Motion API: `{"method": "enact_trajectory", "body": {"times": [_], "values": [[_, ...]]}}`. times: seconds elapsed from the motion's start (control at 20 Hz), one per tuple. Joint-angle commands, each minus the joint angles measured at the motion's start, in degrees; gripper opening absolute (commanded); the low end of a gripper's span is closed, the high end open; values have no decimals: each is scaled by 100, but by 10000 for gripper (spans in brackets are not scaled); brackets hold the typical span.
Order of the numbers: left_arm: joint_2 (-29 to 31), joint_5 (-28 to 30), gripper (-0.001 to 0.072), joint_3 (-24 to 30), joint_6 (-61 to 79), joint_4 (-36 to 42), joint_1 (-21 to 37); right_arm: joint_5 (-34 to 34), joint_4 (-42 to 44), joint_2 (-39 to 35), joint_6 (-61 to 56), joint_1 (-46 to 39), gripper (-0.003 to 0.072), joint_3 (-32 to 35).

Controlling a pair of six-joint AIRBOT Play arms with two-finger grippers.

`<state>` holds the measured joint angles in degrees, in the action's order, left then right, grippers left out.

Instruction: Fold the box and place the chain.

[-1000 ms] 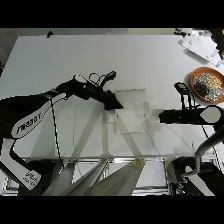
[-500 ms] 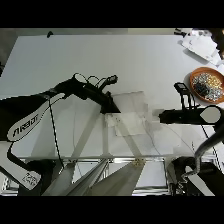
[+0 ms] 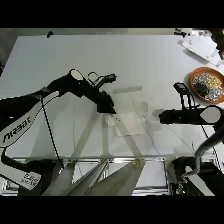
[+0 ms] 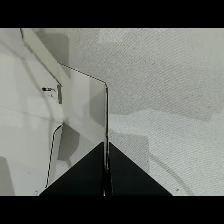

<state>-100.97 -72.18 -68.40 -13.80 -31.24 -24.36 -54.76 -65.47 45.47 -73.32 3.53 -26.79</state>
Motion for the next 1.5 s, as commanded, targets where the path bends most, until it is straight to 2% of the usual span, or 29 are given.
{"method": "enact_trajectory", "body": {"times": [0.0,0.15,0.4,0.5,0.6,0.8,0.95,1.05,1.15,1.35,1.45], "values": [[11,1001,349,-7,-195,238,74,-13,31,-4,15,4,5,4],[-129,1036,349,-7,120,866,74,-13,127,-4,15,4,5,4],[-542,1067,350,-155,-46,940,103,-81,155,-4,28,4,5,4],[-671,850,350,-332,-243,933,160,-146,151,-4,35,4,5,4],[-763,422,350,-568,-317,942,195,-166,151,-4,37,4,5,4],[-944,-916,350,-896,-450,885,127,-162,155,-4,142,4,5,4],[-1003,-1792,354,-925,-713,424,70,-164,153,-4,142,4,5,4],[-1003,-2068,354,-925,-717,173,70,-155,151,-4,144,4,5,4],[-1003,-1864,354,-922,-713,188,61,-157,153,-4,140,4,5,4],[-1003,-820,355,-922,-702,236,-83,-184,155,-4,138,4,6,4],[-1003,-487,347,-922,-699,203,-184,-179,155,-4,138,4,6,4]]}}
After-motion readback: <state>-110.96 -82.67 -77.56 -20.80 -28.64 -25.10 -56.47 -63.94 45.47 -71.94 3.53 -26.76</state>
